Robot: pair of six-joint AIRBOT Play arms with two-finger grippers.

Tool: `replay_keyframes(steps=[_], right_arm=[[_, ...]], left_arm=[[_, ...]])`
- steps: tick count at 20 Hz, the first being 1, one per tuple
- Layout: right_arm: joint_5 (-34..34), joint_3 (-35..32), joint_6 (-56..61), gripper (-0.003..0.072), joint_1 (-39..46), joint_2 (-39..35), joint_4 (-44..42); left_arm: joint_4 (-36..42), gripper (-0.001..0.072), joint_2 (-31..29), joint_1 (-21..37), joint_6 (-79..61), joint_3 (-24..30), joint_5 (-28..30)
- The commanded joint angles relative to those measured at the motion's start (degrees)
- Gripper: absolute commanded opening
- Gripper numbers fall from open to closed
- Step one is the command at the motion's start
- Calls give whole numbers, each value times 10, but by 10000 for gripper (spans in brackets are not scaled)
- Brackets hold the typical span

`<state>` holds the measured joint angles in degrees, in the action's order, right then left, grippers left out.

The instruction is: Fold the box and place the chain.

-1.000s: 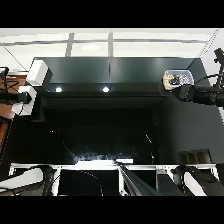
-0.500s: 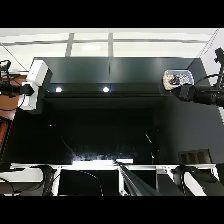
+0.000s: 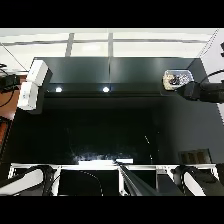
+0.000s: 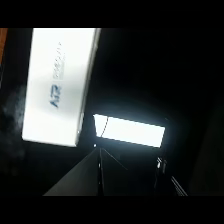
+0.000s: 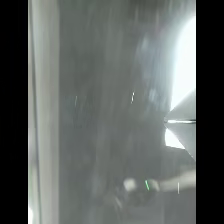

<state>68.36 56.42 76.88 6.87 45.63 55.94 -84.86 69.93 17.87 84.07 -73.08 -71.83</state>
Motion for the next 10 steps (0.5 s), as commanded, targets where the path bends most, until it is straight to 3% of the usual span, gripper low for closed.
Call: replay_keyframes(steps=[1, 3, 5, 6, 10], right_arm=[[-33, -22, 66, 12, -7, -40, 167], [-109, -99, 80, 12, -8, -57, 177], [-176, -172, 80, 15, -9, -57, 175], [-178, -186, 80, 16, -9, -57, 162], [-165, -189, 80, 16, -9, -57, 120]], left_arm=[[29, 25, -134, -73, 34, 79, 24], [47, 25, -226, -143, 34, 192, 99], [37, 26, -282, -192, 33, 289, 141], [37, 27, -298, -203, 26, 323, 150], [39, 27, -322, -211, 26, 377, 162]])
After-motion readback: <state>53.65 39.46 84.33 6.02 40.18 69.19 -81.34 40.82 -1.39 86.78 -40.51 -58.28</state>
